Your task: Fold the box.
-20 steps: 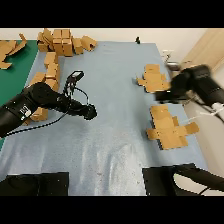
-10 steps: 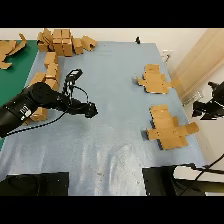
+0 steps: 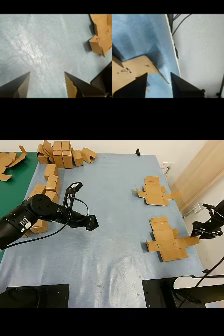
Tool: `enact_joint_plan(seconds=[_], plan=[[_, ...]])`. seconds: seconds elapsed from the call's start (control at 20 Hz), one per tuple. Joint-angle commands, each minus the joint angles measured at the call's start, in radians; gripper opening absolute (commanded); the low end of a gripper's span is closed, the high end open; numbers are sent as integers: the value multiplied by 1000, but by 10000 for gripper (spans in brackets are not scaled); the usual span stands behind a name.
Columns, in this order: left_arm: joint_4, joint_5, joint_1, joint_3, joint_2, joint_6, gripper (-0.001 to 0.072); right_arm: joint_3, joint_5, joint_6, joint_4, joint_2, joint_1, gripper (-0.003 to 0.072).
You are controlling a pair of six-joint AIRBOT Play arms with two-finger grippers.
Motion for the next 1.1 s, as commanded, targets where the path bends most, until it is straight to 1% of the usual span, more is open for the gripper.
enact_joint_plan(seconds=[0.0,0.1,0.15,0.3,0.35,0.45,0.6,0.75,0.8,0.9,0.95,1.0,1.05], plan=[[-2,-2,0,0,0,0,646,-23,-55,-13,-10,-5,-3,386],[-3,1,1,0,0,0,646,-79,-104,-12,106,-5,-2,116],[-3,6,2,0,0,-1,646,-116,-123,-12,190,-5,-1,5],[-6,10,16,3,0,-23,645,-214,-148,-12,434,9,49,3],[-16,10,29,3,0,-23,644,-238,-142,-12,492,27,83,2],[-33,8,57,3,2,-23,645,-271,-108,-12,560,76,176,2],[-40,1,85,3,2,-21,644,-297,17,-11,582,166,352,2],[-36,-59,109,2,2,-15,644,-299,118,-7,589,239,529,1],[-35,-80,114,0,2,-14,644,-299,145,-8,588,254,585,2],[-27,-84,114,-14,2,-14,645,-299,192,-8,583,257,667,5],[-27,-84,114,-23,2,-14,644,-299,216,-7,578,250,702,89],[-28,-84,114,-32,2,-14,644,-299,241,-7,578,241,729,269],[-27,-84,114,-39,2,-14,644,-299,269,-7,577,230,748,293]])
